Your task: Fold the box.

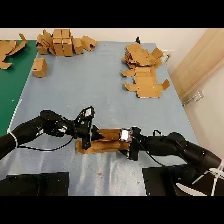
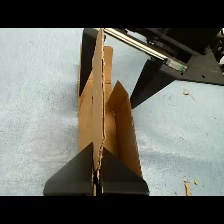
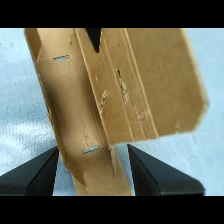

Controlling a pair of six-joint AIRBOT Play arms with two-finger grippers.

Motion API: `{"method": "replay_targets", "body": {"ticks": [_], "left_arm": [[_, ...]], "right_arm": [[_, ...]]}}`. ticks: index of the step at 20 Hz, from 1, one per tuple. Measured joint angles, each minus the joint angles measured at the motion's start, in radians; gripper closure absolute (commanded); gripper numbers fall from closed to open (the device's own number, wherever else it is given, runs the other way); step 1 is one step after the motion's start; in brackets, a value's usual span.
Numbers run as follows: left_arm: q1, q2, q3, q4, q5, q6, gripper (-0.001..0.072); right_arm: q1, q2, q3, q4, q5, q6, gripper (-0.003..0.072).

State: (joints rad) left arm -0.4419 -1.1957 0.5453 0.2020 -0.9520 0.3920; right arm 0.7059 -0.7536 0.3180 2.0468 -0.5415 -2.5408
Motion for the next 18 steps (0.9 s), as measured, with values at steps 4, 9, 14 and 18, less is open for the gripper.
{"method": "replay_targets", "body": {"ticks": [4, 9, 14, 18], "left_arm": [[0.000, 0.000, 0.000, 0.000, 0.000, 0.000, 0.0699], [0.000, 0.000, 0.000, 0.000, 0.000, 0.000, 0.0699], [0.000, 0.000, 0.000, 0.000, 0.000, 0.000, 0.0699], [0.000, 0.000, 0.000, 0.000, 0.000, 0.000, 0.0699]], "right_arm": [[-0.087, -0.100, 0.045, 0.147, -0.081, -0.235, 0.0001], [-0.134, -0.202, 0.095, 0.221, -0.145, -0.360, 0.0001], [-0.143, -0.250, 0.114, 0.241, -0.182, -0.392, 0.0001], [-0.145, -0.258, 0.118, 0.242, -0.195, -0.397, 0.0001]]}}
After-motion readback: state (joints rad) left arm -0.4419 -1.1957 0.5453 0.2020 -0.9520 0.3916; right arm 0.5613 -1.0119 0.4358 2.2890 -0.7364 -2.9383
